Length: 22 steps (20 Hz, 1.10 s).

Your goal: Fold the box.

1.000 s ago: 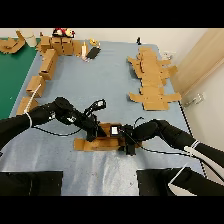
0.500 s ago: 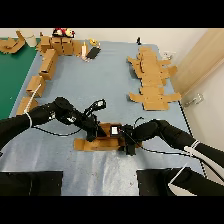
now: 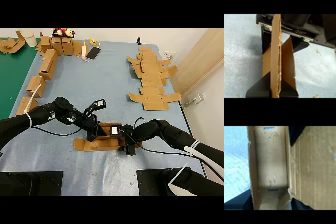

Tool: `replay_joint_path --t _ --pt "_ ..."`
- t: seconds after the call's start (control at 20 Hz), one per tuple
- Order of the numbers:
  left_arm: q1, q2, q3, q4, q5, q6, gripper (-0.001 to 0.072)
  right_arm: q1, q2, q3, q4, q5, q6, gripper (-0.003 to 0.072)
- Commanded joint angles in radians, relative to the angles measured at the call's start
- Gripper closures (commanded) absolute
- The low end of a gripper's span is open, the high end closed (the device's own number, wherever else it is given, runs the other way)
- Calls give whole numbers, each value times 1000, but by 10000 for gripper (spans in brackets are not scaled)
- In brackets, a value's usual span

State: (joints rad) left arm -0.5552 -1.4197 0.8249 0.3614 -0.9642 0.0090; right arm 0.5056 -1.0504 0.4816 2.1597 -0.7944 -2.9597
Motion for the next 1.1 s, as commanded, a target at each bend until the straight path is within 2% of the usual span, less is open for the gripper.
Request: replay_joint_path --t 0.0,0.7,0.75,0.8,0.85,1.05 --pt "0 0 1 -2 5 -1 696 1 -1 1 -2 0 0 191" --pt "2 1 1 3 13 -33 693 1 -1 1 -2 0 0 191" --pt "2 1 1 6 13 -35 613 1 -1 1 -2 0 0 191" --pt "2 1 1 6 15 -36 349 1 -1 1 -2 1 0 191" --pt "5 1 1 6 14 -56 285 1 -1 1 -2 1 0 190" --pt "57 45 1 22 3 -98 281 1 -1 1 -2 0 0 191"
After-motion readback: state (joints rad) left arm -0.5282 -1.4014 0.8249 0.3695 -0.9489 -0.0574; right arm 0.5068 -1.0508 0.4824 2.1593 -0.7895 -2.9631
